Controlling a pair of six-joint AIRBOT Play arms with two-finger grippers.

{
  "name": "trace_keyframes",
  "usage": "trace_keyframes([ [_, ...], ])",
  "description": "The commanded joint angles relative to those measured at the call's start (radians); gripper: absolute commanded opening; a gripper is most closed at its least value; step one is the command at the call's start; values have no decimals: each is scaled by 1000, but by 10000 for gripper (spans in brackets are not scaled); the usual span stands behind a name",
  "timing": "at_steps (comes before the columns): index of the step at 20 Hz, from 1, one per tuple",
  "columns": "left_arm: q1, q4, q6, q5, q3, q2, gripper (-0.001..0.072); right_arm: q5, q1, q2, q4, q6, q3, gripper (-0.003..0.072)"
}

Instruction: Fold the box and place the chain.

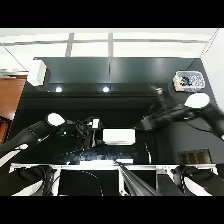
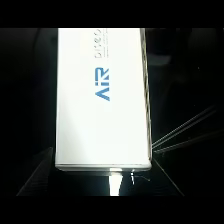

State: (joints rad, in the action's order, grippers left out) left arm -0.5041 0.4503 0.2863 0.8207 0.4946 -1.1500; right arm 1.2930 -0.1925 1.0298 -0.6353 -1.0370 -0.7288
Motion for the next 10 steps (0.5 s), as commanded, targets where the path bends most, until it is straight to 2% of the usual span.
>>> trace_keyframes([
  [1,0,135,-229,55,30,72,720,109,191,-137,-167,-48,-19,11],
  [2,-2,163,-284,87,46,93,720,117,241,-158,-206,-56,-18,11],
  [5,-42,162,-371,88,105,96,716,100,326,-167,-209,-60,-18,11],
  [8,-126,159,-479,19,186,10,716,55,328,-167,-201,-60,-18,11],
  [10,-177,159,-544,21,251,-68,716,53,328,-167,-200,-60,-18,11],
])
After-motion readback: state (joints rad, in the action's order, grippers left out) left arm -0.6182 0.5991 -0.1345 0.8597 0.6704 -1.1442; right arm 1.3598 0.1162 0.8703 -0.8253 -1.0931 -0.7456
